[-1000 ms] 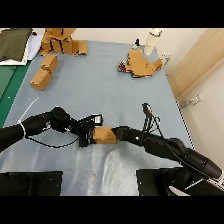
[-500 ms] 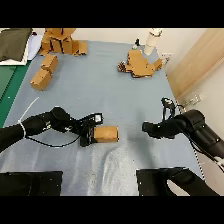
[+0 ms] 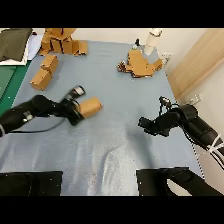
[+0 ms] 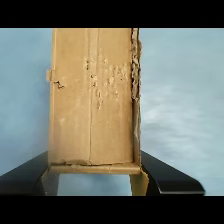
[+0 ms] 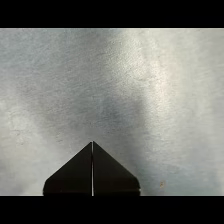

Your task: Fold the box.

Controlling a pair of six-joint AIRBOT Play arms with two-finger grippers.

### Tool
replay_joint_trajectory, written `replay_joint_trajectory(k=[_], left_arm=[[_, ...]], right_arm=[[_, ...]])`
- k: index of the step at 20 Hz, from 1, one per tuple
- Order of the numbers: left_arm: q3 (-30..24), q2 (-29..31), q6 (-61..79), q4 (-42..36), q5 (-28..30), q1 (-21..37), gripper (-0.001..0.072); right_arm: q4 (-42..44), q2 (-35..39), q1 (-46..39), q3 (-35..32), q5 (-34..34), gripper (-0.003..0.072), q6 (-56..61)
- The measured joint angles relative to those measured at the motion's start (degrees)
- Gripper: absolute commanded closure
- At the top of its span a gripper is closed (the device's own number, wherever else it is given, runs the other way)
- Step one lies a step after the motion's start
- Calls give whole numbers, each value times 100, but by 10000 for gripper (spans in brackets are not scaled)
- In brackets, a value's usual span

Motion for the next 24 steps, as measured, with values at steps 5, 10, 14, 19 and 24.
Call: replay_joint_trajectory(k=[5, 10, 14, 19, 24], left_arm=[[31, 400, -1952, 984, -199, 1864, 255], [33, 437, -2544, 1517, -638, 3373, 254], [35, 181, -2675, 1626, -562, 3744, 254], [166, -474, -2721, 1659, -127, 3633, 254], [737, -1137, -2739, 1635, 149, 3305, 254]], right_arm=[[48, -129, -7, 4, 179, 683, -9], [63, -157, -7, 4, 332, 683, -26], [116, -162, -7, 4, 431, 683, -31], [245, -162, -7, 4, 525, 683, -35], [293, -164, -7, 4, 789, 683, -37]])
